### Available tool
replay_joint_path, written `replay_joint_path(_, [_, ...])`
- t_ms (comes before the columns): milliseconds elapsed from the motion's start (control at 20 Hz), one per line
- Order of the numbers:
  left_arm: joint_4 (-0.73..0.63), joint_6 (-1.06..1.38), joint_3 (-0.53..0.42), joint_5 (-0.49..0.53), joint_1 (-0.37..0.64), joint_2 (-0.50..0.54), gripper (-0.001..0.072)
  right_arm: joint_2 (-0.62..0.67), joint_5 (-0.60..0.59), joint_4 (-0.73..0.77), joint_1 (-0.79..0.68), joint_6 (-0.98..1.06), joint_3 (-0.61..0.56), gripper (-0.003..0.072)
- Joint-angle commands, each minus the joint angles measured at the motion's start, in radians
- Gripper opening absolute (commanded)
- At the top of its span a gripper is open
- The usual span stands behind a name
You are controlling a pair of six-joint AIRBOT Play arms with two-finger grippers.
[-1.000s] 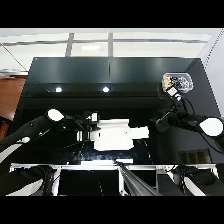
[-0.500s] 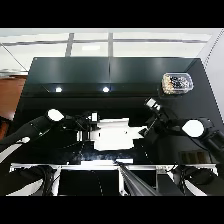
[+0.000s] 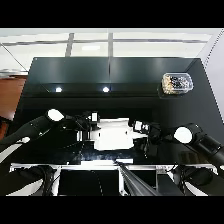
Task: Fold the box and place the chain.
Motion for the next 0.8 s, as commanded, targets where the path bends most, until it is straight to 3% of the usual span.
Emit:
replay_joint_path(0, [0.0,0.0,0.0,-0.002,0.0,0.001,0.0028,-0.026,-0.023,0.082,0.026,-0.139,-0.019,0.072])
replay_joint_path(350, [0.0,0.0,0.0,-0.008,0.0,0.001,0.0028,-0.103,-0.211,0.167,0.113,-0.203,-0.019,0.072])
replay_joint_path(750, [0.0,0.0,0.0,-0.008,0.0,0.001,0.0028,-0.114,-0.277,0.207,0.187,-0.151,-0.008,0.072])
